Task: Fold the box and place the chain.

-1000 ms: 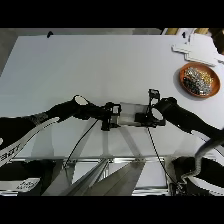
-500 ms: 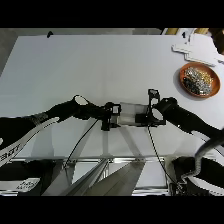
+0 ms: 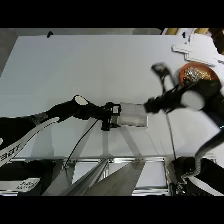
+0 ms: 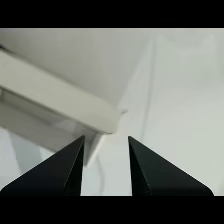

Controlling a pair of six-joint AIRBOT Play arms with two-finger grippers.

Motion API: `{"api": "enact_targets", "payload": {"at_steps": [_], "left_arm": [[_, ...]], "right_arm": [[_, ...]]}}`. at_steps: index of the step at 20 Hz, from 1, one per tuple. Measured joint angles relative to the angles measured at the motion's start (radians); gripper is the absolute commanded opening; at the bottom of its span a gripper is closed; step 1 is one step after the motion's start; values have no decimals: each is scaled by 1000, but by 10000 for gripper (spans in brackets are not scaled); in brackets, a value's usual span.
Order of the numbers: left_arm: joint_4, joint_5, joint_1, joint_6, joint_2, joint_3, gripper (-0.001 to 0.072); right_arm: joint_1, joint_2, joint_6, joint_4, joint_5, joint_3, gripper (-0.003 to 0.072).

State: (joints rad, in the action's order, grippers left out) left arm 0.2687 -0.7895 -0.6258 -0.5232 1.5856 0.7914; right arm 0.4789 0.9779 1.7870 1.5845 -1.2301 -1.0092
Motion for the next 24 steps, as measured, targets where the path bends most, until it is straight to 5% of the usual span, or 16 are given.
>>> {"api": "enact_targets", "payload": {"at_steps": [5,12,24], "left_arm": [[0,0,0,0,0,0,149],[0,0,0,0,0,0,149],[0,0,0,0,0,0,149]], "right_arm": [[-343,129,-192,11,-24,-264,234],[-717,414,-352,13,39,-352,214],[-822,667,-475,-41,132,-362,177]]}}
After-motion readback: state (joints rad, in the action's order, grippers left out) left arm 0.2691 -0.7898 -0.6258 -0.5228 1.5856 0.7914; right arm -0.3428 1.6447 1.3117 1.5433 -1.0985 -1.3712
